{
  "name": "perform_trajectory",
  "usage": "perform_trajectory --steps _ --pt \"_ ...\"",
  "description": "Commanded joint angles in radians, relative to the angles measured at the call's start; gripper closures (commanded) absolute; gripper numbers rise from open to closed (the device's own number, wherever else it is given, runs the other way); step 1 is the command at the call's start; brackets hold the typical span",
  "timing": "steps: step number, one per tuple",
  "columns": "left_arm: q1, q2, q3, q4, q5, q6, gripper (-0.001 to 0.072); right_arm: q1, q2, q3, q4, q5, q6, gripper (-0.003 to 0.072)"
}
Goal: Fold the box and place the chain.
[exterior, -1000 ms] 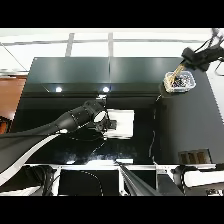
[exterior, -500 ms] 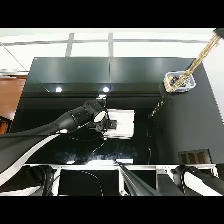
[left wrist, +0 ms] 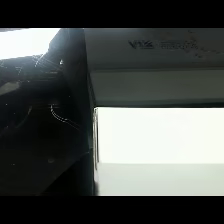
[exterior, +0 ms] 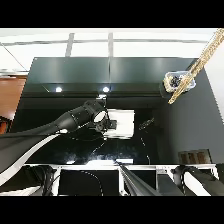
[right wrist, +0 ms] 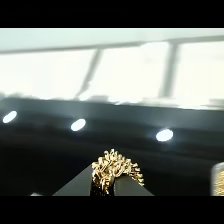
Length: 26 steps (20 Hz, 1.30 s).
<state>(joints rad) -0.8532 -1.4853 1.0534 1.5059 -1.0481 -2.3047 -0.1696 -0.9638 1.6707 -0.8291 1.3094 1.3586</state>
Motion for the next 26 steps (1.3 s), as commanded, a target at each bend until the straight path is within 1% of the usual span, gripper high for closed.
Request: perform_trajectory --steps 1,2,7,15,19,22,24,26 --pt "0.001 0.000 0.000 0.000 0.000 0.000 0.0684 0.033 0.014 -0.001 0.092 0.177 -0.069 0.0681" --pt "0.001 0.000 0.000 0.000 0.000 0.000 0.0683 0.056 0.016 -0.001 0.092 0.200 -0.069 0.0681" --pt "0.001 0.000 0.000 0.000 0.000 0.000 0.0684 0.220 0.019 -0.014 0.092 0.239 -0.068 0.0681" --pt "0.001 0.000 0.000 0.000 0.000 0.000 0.0684 0.405 0.018 -0.018 0.092 0.223 -0.003 0.0680" --pt "0.001 0.000 0.000 0.000 0.000 0.000 0.0684 0.510 0.018 -0.046 0.092 0.147 0.005 0.0681" --pt "0.001 0.000 0.000 0.000 0.000 0.000 0.0684 0.577 0.018 -0.131 0.061 0.076 0.021 0.0680" --pt "0.001 0.000 0.000 0.000 0.000 0.000 0.0684 0.589 0.018 -0.188 0.058 0.019 0.021 0.0681" --pt "0.001 0.000 0.000 0.000 0.000 0.000 0.0684 0.589 0.018 -0.235 0.044 -0.013 0.021 0.0680"
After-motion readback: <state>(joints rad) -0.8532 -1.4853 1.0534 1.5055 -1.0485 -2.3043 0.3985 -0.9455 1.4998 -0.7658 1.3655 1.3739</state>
